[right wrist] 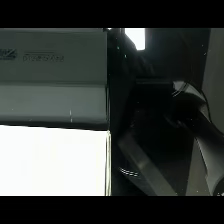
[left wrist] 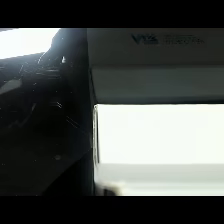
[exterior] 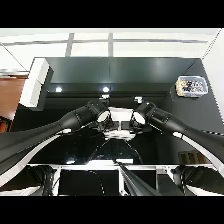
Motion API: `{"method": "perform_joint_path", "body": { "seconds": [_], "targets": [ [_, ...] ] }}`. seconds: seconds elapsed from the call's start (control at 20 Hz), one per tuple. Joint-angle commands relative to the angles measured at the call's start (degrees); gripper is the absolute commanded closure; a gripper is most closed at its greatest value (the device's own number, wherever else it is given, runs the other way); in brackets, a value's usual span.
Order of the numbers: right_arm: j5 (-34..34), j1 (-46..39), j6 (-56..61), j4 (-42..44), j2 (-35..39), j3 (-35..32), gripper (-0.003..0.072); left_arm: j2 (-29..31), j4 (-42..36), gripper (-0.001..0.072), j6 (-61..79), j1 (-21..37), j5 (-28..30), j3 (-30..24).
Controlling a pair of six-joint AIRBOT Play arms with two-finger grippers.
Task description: Fold the box and place the chain.
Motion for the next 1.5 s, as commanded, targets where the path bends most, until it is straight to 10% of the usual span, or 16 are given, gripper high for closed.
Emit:
{"method": "perform_joint_path", "body": {
  "seconds": [0.0, 0.1, 0.7, 0.9, 1.05, 1.15, 1.3, 1.45],
  "targets": [
    [-0.2, 0.0, -0.1, 0.0, 0.1, 0.0, 0.0666, 0.0, 0.0, 0.0682, 0.1, 0.0, 0.0, 0.0],
    [0.0, 0.0, -0.1, 0.0, 0.1, 0.0, 0.0409, 0.0, 0.0, 0.0681, 0.1, 0.0, 0.0, 0.0],
    [1.7, -5.3, -6.2, -4.0, 22.6, 0.0, 0.0411, 0.0, 0.0, 0.0681, 0.1, 0.0, -0.2, 0.0],
    [7.3, -12.3, -7.6, -29.5, 28.9, -0.1, 0.0411, 0.0, 0.0, 0.0681, 0.1, 0.0, -0.2, 0.0],
    [-3.1, -24.0, -7.6, -39.6, 27.9, -3.7, 0.0408, 0.0, 0.0, 0.0682, 0.1, 0.0, 0.0, 0.0],
    [-15.0, -35.1, -7.1, -35.1, 25.6, -6.9, -0.0034, 0.0, 0.0, 0.0681, 0.1, 0.0, 0.1, 0.0],
    [-25.4, -51.5, -14.2, -14.9, 15.1, -4.3, -0.0034, 0.0, 0.0, 0.0682, 0.1, 0.0, 0.0, 0.0],
    [-16.7, -58.9, -21.8, -5.9, 1.0, 10.5, -0.0034, 0.0, 0.0, 0.0681, 0.1, 0.0, 0.0, 0.0]
  ]
}}
